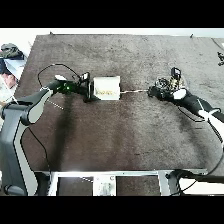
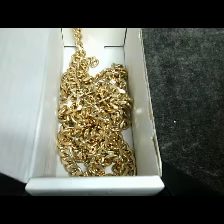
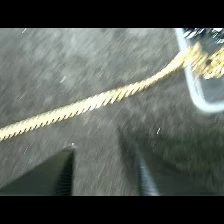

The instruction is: Fold the box and place the chain.

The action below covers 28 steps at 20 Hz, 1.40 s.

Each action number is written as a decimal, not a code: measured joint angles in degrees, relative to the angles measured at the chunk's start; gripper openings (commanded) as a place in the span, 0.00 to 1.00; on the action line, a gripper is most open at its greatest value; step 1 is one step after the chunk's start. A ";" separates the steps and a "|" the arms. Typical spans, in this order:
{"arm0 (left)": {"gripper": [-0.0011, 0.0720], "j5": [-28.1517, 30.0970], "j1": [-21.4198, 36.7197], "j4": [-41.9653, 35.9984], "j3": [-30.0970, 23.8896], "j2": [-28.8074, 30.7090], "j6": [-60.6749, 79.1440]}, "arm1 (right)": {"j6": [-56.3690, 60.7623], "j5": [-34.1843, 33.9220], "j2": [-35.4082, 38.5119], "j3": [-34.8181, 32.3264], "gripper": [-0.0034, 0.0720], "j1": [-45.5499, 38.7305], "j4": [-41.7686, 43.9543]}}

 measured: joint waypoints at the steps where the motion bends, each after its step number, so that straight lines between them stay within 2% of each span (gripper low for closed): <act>1: 0.59 0.00 0.00 0.00 0.00 0.00 0.00 | 0.57 -1.01 -1.44 0.74 0.55 0.11 0.33; 9: 0.59 0.00 0.00 0.00 0.00 0.00 0.00 | 6.25 -5.18 -10.62 7.50 0.55 0.37 1.05; 10: 0.59 0.00 0.00 0.00 0.00 0.02 0.00 | 6.78 -5.46 -11.10 8.02 0.46 0.37 1.03; 11: 0.59 0.00 0.00 0.00 0.00 0.00 0.00 | 7.10 -5.66 -11.43 8.35 0.16 0.37 1.01; 12: 0.59 0.00 0.00 0.00 0.00 0.02 0.00 | 7.52 -5.70 -11.76 8.57 0.12 0.31 1.03; 13: 0.59 0.00 0.00 0.00 0.00 0.02 0.00 | 7.91 -5.77 -11.91 8.81 0.12 0.33 1.09; 14: 0.59 0.00 0.00 0.00 0.00 0.02 0.00 | 7.91 -5.79 -12.04 8.94 0.04 0.42 1.07; 19: 0.59 0.00 0.00 0.00 0.00 0.02 0.00 | 7.63 -4.81 -8.87 9.51 0.03 2.45 2.36; 28: 0.59 0.00 0.00 0.00 0.00 0.02 0.00 | -1.07 -3.96 10.64 9.64 0.03 13.64 2.80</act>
